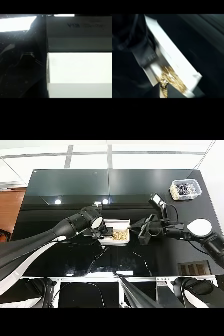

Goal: Fold the box and place the chain.

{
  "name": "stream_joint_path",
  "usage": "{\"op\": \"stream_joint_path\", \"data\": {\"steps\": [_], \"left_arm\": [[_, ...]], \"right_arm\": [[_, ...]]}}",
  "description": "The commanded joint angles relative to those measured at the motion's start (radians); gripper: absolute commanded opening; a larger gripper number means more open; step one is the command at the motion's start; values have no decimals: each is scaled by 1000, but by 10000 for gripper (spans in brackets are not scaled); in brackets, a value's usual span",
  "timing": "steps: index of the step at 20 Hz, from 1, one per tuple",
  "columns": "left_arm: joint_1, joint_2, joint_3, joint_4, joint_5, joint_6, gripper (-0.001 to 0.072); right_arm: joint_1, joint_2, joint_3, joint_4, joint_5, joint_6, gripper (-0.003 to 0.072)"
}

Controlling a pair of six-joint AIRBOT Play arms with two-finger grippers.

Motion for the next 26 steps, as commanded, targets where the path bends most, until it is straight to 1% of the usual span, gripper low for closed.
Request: {"op": "stream_joint_path", "data": {"steps": [1,3,6,9,13,15,16,17,18,20,23,24,26], "left_arm": [[0,0,0,0,-3,0,30],[0,0,0,0,-2,0,30],[0,0,0,0,-2,1,30],[0,0,0,1,1,1,30],[0,1,0,-5,-8,1,31],[0,5,0,-36,-8,1,37],[0,11,2,-45,-9,2,147],[-2,21,11,-43,-24,2,320],[-3,36,21,-25,-42,7,413],[-13,92,28,48,-62,29,421],[-16,211,23,113,-82,126,421],[-16,257,6,139,-94,151,421],[-5,367,-62,174,-85,196,422]], "right_arm": [[26,-19,3,58,-22,41,288],[-24,-19,3,-14,-5,84,286],[-125,-19,3,-124,85,85,285],[-161,-19,3,-128,138,85,285],[-159,-19,3,-121,143,87,286],[-159,-19,3,-121,143,94,285],[-159,-19,3,-121,143,93,285],[-159,-19,3,-121,142,93,286],[-159,-19,3,-121,142,93,285],[-159,-19,3,-121,142,93,286],[-159,-19,3,-121,134,93,285],[-160,-19,3,-121,134,93,285],[-159,-19,3,-122,134,93,285]]}}
